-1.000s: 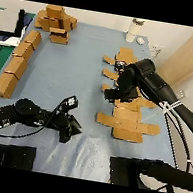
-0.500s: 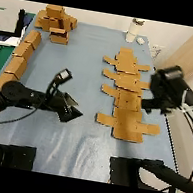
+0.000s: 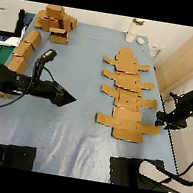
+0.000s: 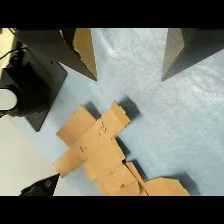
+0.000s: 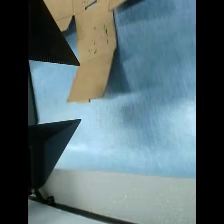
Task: Fold the box.
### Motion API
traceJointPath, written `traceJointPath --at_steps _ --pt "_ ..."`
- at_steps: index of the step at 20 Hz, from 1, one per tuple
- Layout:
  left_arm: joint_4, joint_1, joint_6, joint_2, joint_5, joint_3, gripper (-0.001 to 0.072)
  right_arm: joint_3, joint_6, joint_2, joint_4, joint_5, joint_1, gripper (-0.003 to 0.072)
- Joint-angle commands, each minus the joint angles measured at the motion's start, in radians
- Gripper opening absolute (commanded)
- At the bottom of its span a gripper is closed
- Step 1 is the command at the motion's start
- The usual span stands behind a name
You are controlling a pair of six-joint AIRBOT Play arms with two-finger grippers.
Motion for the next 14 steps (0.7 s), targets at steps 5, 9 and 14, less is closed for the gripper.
traceJointPath --at_steps 5,9,14 --pt "-0.003 0.033 -0.113 0.000 -0.189 0.060 0.0618 -0.006 -0.170 -0.105 0.142 0.037 -0.079 0.0466" --pt "-0.003 0.033 -0.114 0.000 -0.189 0.060 0.0617 -0.006 -0.205 -0.104 0.271 -0.029 -0.077 0.0375" --pt "-0.003 0.033 -0.114 0.000 -0.194 0.060 0.0616 -0.006 -0.193 -0.104 0.435 -0.160 -0.063 0.0004"
